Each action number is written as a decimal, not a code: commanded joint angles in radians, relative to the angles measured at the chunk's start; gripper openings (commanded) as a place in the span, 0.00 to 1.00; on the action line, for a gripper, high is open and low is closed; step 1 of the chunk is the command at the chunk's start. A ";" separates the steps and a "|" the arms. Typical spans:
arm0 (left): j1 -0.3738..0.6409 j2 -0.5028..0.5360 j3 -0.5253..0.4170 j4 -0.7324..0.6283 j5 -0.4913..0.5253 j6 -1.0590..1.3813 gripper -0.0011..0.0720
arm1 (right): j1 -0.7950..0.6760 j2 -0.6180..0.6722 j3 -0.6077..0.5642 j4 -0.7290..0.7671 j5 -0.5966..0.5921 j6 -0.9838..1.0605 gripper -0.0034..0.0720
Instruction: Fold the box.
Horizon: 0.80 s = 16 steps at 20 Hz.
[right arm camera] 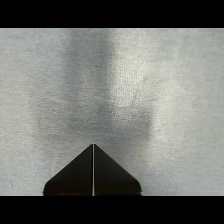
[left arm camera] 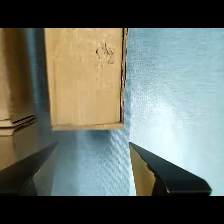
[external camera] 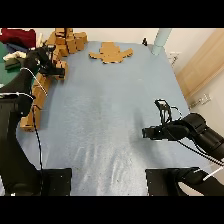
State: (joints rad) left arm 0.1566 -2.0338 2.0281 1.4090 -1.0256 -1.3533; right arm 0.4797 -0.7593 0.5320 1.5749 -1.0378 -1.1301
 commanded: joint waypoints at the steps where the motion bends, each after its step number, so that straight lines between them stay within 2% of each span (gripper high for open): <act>1: 0.000 0.045 0.031 -0.002 -0.135 -0.003 0.73 | 0.000 -0.001 0.001 0.000 0.000 0.000 0.05; 2: -0.002 0.064 0.031 -0.004 -0.168 -0.005 0.11 | 0.000 -0.001 0.001 0.000 0.000 0.000 0.05; 3: -0.006 0.081 0.031 -0.006 -0.180 -0.004 0.03 | 0.000 -0.001 0.001 0.000 0.000 0.000 0.05; 8: -0.060 0.227 -0.008 -0.022 -0.205 0.004 0.02 | 0.000 -0.001 0.001 0.000 0.000 0.000 0.05; 11: -0.129 0.325 -0.051 -0.023 -0.264 0.028 0.02 | 0.000 -0.001 0.001 0.000 0.000 0.000 0.05; 16: -0.294 0.476 -0.242 -0.065 -0.250 0.024 0.02 | 0.000 -0.001 0.001 0.000 0.000 0.000 0.05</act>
State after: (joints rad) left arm -0.0479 -1.6440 1.8854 1.3663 -1.2774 -1.3312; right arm 0.4797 -0.7593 0.5320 1.5749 -1.0378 -1.1301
